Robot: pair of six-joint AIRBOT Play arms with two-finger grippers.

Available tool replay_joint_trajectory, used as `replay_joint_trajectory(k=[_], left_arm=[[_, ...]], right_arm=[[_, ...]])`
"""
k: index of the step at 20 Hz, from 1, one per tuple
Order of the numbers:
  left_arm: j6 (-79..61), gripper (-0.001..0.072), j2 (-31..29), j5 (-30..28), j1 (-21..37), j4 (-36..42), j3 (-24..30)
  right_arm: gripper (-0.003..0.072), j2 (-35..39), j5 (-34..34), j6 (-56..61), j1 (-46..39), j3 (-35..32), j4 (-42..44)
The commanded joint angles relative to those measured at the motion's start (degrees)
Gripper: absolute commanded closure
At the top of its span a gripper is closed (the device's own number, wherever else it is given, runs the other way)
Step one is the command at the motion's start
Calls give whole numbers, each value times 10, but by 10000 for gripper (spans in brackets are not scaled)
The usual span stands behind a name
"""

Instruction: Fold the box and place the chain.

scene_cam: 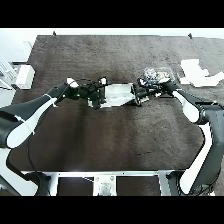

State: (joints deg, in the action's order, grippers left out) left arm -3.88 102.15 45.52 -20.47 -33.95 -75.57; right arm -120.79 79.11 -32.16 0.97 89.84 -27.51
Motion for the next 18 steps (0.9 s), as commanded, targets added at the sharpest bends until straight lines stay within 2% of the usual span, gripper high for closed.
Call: replay_joint_trajectory(k=[1, 2, 3, 5, 7, 11, 12, 13, 18], left_arm=[[-39, 460, 7, -17, -1, 40, -1], [-56, 356, 7, -17, -1, 48, -1], [-67, 300, 8, -16, -1, 58, -1], [-75, 278, 11, -16, -1, 58, -3], [-99, 169, 13, -18, -1, 60, -3], [-153, 173, 20, -26, -1, 60, -4], [-164, 218, 22, -28, -1, 61, -4], [-174, 225, 23, -30, -1, 61, -4], [-192, 225, 24, -41, 0, 66, -5]], right_arm=[[137, 0, 0, 0, 0, 0, 0], [137, 0, 0, 0, 0, 0, 0], [136, 0, 0, 0, 0, 0, 0], [137, 0, 0, 0, 0, 0, 0], [137, 0, 0, 0, 0, 0, 0], [137, 0, 0, 0, 0, 0, 0], [137, 0, 0, 0, 0, 0, 0], [137, 0, 0, 0, 0, 0, 0], [136, 0, 0, 0, 0, 0, 0]])
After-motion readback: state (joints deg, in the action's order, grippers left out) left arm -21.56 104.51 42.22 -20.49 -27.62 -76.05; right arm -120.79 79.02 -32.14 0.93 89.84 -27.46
